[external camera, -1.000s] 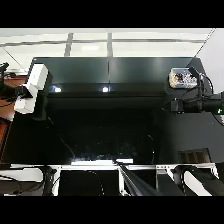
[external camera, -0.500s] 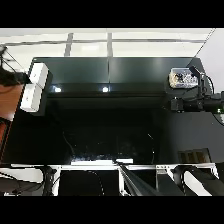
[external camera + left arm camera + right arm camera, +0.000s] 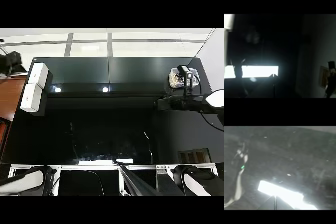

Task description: Fold the box and place the chain.

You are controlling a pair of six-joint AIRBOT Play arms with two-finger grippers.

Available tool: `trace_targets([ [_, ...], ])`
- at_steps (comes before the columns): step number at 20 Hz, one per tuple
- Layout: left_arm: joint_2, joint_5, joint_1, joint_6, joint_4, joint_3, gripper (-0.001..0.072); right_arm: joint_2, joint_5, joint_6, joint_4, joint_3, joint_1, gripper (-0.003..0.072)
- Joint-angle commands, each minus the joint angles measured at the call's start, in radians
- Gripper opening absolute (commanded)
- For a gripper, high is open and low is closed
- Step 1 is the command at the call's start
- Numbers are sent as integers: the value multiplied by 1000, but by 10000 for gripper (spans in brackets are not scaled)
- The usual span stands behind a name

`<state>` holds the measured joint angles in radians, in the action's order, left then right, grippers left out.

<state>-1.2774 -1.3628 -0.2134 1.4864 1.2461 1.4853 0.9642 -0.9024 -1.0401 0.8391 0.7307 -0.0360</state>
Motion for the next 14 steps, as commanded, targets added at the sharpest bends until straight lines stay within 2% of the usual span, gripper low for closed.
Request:
trace_targets([
  [1,302,257,163,-45,-19,-395,25,1,6,0,60,-30,-34,19],
  [4,491,413,254,-42,5,-723,25,1,-75,0,53,-30,-35,19],
  [6,546,448,257,-42,3,-834,25,1,-78,0,52,-30,-35,19],
  [8,554,446,252,-43,7,-876,26,1,-78,0,52,-30,-35,19],
  [14,552,443,253,-42,-5,-882,26,1,-78,0,52,-30,-34,19],
])
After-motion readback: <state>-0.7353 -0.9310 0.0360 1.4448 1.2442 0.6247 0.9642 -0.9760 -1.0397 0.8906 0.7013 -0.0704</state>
